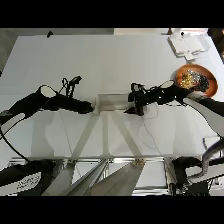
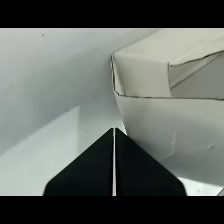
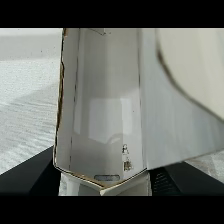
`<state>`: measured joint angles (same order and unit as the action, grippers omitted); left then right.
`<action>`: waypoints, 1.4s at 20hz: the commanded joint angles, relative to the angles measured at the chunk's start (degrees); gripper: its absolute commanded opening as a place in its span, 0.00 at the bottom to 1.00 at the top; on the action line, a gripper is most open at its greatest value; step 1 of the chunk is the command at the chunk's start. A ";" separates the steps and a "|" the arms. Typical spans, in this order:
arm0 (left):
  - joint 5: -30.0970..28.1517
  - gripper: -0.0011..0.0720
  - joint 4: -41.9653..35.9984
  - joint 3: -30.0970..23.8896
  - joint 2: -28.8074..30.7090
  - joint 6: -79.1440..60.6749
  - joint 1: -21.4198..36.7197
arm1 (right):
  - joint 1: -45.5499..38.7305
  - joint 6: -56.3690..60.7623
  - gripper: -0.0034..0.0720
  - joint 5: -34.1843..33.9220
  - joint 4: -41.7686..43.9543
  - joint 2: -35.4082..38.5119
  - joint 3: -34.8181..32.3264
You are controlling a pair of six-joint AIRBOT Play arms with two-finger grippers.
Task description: Fold the box and place the chain.
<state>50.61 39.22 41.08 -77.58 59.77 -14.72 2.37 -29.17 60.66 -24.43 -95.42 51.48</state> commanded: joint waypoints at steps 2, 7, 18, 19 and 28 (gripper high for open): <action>-0.90 0.15 -1.07 -0.02 1.73 0.98 -0.04 | 0.00 0.02 0.67 0.00 0.02 -0.02 0.07; 2.80 0.26 -4.07 0.00 2.56 1.09 3.17 | 0.00 0.00 0.67 0.00 0.02 -0.02 0.07; 5.27 0.65 -7.87 -0.02 2.49 -0.87 3.82 | 0.00 0.02 0.67 0.00 0.02 -0.02 0.07; 5.77 0.65 -8.33 -0.02 2.23 -1.18 3.52 | 0.00 0.02 0.67 0.00 0.02 -0.02 0.07; 4.81 0.55 -13.97 -0.02 -0.48 -3.65 0.09 | 0.00 0.00 0.67 0.00 0.02 -0.02 0.07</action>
